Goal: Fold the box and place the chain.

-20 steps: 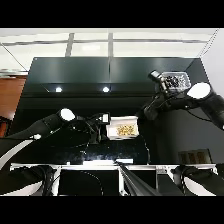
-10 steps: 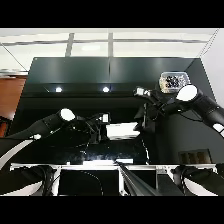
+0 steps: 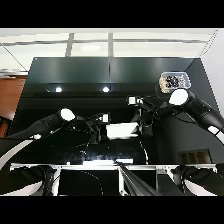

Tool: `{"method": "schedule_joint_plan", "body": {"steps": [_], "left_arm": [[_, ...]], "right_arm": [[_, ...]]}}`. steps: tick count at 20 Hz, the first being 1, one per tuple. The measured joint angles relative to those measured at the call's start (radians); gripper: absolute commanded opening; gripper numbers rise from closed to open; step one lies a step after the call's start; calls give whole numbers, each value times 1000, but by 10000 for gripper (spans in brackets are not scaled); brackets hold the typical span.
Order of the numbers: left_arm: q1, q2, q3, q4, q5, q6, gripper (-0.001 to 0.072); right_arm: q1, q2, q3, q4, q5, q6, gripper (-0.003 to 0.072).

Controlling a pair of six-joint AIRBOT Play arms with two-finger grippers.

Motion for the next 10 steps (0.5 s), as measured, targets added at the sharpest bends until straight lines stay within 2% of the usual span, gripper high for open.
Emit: {"method": "schedule_joint_plan", "body": {"steps": [1,2,3,6,8,10], "left_arm": [[0,0,0,0,0,0,322],[0,0,0,0,0,0,322],[0,0,0,0,0,0,322],[0,0,0,0,0,0,322],[0,0,0,0,0,0,322],[0,0,0,0,0,0,322]], "right_arm": [[1,0,0,-5,0,-1,482],[1,0,0,-8,0,-3,307],[2,0,0,-9,0,-3,225],[3,0,0,-11,-1,-3,223],[3,0,0,-13,-2,-4,128],[3,0,0,-13,-2,-3,131]]}}
